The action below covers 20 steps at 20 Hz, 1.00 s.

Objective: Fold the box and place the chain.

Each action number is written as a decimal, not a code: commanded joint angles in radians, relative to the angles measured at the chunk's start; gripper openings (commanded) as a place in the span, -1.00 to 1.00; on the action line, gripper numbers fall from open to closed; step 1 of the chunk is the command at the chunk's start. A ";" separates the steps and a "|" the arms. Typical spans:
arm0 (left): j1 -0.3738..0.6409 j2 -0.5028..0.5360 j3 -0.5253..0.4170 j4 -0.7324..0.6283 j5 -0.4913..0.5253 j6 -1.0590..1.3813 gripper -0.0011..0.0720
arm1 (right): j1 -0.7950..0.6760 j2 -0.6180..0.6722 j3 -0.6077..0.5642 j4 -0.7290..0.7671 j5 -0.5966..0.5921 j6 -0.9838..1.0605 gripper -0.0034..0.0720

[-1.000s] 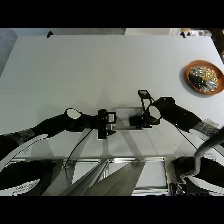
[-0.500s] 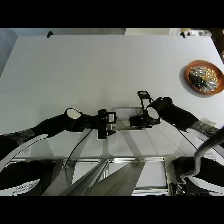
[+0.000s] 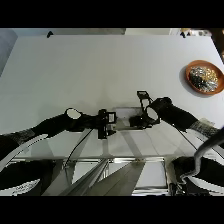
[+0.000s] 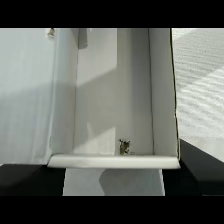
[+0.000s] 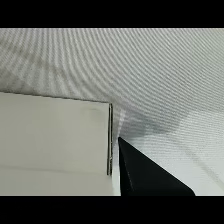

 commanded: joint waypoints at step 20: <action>0.000 0.000 -0.001 0.001 0.000 0.001 0.05 | 0.019 0.187 0.000 -0.129 0.167 -0.130 -0.17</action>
